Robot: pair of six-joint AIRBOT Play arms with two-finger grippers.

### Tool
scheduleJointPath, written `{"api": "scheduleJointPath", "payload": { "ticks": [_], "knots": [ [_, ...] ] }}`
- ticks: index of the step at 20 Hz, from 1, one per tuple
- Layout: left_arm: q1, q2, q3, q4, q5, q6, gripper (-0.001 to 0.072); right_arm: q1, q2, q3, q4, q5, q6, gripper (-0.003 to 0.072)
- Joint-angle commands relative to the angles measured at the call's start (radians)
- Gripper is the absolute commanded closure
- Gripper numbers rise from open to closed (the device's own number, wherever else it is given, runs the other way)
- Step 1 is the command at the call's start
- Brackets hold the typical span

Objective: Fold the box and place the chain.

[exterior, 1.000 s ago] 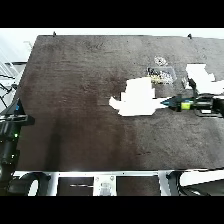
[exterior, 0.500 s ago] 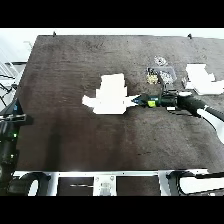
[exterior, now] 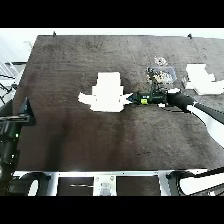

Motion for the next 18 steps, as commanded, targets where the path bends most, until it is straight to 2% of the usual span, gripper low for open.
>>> {"api": "scheduleJointPath", "payload": {
  "ticks": [1, 4, 7, 11, 14, 18],
  "knots": [
    [0.000, -0.016, 0.005, 0.003, -0.164, 0.095, 0.0128, 0.011, -0.005, 0.006, -0.009, -0.010, 0.000, 0.0689],
    [0.000, -0.133, 0.056, 0.003, -0.219, 0.094, 0.0128, 0.011, -0.005, 0.006, -0.011, -0.011, -0.002, 0.0689],
    [0.000, -0.343, 0.171, 0.003, -0.280, 0.093, 0.0127, 0.011, -0.005, 0.005, -0.010, -0.011, -0.011, 0.0689],
    [0.000, -0.728, 0.411, 0.003, -0.446, 0.058, 0.0127, 0.018, 0.007, -0.015, 0.006, -0.031, -0.058, 0.0690],
    [0.000, -0.979, 0.602, 0.018, -0.601, 0.004, 0.0128, 0.035, 0.041, -0.072, 0.096, -0.082, -0.166, 0.0690],
    [0.000, -1.268, 0.866, 0.141, -0.840, -0.157, 0.0128, 0.040, 0.040, -0.086, 0.111, -0.106, -0.228, 0.0690]
  ]
}}
